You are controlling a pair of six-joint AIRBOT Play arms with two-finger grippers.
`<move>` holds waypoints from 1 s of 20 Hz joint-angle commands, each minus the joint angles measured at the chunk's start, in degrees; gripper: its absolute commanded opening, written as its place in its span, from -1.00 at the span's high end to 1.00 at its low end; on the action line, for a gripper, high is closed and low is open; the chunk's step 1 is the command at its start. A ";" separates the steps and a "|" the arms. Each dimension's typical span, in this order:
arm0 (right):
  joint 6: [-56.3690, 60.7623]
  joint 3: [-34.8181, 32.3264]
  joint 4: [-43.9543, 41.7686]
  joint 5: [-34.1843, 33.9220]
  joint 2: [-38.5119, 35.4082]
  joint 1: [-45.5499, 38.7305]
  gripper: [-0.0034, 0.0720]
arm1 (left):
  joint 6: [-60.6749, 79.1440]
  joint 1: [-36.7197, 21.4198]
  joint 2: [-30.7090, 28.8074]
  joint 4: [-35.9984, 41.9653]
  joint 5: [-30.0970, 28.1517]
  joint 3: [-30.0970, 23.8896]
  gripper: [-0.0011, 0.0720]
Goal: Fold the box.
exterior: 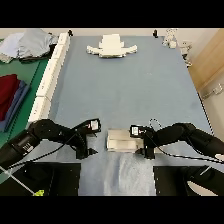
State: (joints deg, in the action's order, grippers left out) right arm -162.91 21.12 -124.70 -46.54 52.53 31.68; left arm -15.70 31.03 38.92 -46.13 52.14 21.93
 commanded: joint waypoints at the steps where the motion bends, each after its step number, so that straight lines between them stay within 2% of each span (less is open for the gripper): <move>1: 0.02 0.00 -0.02 0.02 0.00 -0.02 -0.44 | 18.97 0.42 2.62 10.71 -9.64 -5.68 -0.92; 3: 0.02 0.00 0.00 0.02 0.00 -0.02 -0.44 | 19.98 2.08 5.35 14.60 -13.44 -5.60 -0.92; 6: 0.02 0.00 0.00 0.02 0.00 -0.02 -0.44 | 22.93 3.30 9.51 15.61 -16.04 -5.20 -0.92; 11: 0.02 0.00 0.00 0.02 0.00 -0.02 -0.44 | 27.76 3.30 14.34 20.94 -16.02 -2.75 -0.92; 20: 0.02 0.00 0.00 0.02 0.00 -0.02 -0.44 | 30.34 5.79 18.78 21.75 -14.27 -0.94 -0.92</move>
State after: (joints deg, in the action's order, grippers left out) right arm -162.89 21.12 -124.68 -46.50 52.53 31.68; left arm 13.67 35.99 56.60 -24.97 37.52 20.71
